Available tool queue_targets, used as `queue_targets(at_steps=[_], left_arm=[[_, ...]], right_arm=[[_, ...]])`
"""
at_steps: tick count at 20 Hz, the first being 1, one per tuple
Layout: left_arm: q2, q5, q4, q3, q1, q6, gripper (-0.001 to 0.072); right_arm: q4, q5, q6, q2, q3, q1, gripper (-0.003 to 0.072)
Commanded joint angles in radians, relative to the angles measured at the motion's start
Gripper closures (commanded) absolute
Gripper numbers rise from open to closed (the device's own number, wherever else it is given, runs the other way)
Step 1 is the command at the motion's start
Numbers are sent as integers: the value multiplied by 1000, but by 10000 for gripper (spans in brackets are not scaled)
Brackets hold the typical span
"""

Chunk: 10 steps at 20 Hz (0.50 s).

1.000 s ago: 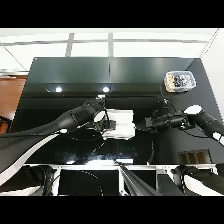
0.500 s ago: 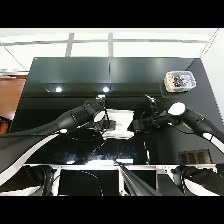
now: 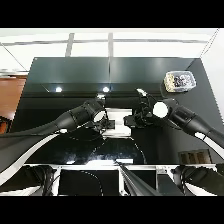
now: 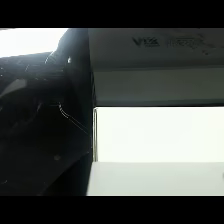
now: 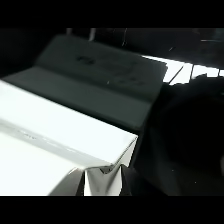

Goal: Fold the box and place the chain.

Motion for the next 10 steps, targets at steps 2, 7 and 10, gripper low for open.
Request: queue_targets(at_steps=[2, 7, 10], left_arm=[[-1, 0, -5, 0, 0, 3, 684], [-1, 0, -4, 0, 0, 3, 684], [-1, 0, -4, 0, 0, 3, 684]], right_arm=[[-223, 107, 239, -45, 91, 79, 443], [-314, 219, 347, -94, 127, 138, 443], [-314, 219, 366, -115, 127, 169, 443]])
